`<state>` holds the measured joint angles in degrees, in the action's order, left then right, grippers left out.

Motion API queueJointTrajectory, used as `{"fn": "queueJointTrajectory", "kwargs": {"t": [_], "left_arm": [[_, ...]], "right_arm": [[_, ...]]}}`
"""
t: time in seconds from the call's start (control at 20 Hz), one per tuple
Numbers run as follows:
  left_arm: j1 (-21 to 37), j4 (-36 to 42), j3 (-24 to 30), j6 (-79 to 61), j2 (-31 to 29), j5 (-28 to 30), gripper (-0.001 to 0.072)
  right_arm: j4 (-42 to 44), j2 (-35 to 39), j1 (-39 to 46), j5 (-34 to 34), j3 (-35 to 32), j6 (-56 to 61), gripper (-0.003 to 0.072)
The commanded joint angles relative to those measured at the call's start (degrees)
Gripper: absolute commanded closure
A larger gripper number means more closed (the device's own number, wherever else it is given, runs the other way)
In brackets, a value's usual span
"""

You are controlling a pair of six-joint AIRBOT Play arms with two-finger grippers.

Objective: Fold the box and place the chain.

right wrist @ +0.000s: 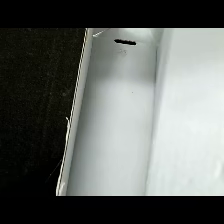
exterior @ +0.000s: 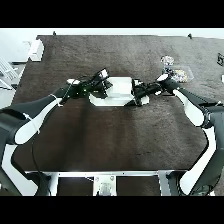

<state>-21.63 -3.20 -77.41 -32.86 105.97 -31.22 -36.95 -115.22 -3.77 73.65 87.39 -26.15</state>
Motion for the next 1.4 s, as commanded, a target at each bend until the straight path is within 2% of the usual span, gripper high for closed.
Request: {"fn": "queueJointTrajectory", "kwargs": {"t": [0.0, 0.5, 1.1, 1.35], "left_arm": [[0.0, -0.9, 0.0, 1.4, 0.4, 0.1, 0.0692], [0.0, -6.5, 1.6, 6.0, 0.4, -0.8, 0.0693], [0.0, -6.9, 1.6, 6.4, 0.4, -1.8, 0.0693], [0.0, -7.0, 1.6, 9.0, 0.3, 0.9, 0.0693]], "right_arm": [[0.1, 0.0, 0.0, -0.1, 0.0, 0.0, 0.0149], [0.1, 0.0, 0.0, -0.1, 0.0, 0.0, 0.0149], [0.0, 0.0, 0.0, -0.1, 0.0, 0.0, 0.015], [0.1, 0.0, 0.0, -0.1, 0.0, 0.0, 0.0149]]}}
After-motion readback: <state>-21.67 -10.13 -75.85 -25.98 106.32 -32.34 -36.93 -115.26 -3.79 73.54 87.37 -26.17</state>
